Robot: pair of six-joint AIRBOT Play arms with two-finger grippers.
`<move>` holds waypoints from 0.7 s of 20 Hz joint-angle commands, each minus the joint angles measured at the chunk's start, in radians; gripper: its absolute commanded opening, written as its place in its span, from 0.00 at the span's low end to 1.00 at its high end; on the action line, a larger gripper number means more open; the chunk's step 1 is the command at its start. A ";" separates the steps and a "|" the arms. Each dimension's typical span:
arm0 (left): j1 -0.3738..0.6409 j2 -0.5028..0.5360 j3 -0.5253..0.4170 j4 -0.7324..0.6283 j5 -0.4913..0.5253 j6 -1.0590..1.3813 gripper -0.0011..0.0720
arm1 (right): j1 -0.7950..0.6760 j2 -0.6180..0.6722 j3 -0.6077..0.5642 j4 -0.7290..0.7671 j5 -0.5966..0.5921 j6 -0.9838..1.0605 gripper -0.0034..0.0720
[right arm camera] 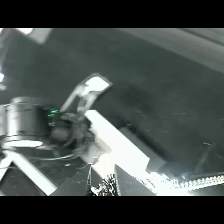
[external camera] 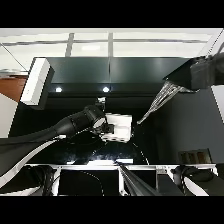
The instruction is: Fold the box and place the chain.
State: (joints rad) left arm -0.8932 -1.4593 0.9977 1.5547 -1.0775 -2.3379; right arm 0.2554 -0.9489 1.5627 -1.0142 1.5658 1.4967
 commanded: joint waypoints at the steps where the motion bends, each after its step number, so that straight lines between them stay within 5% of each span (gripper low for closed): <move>1: 0.001 0.000 0.000 0.001 0.002 0.000 0.06 | 0.099 0.001 -0.009 0.016 -0.052 0.031 0.08; 14: 0.001 0.000 0.000 0.000 0.002 0.000 0.06 | 0.195 -0.033 -0.009 0.015 -0.158 0.071 0.08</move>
State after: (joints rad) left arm -0.8932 -1.4593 0.9977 1.5551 -1.0763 -2.3379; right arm 0.4324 -0.9676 1.5536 -0.9962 1.4223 1.5635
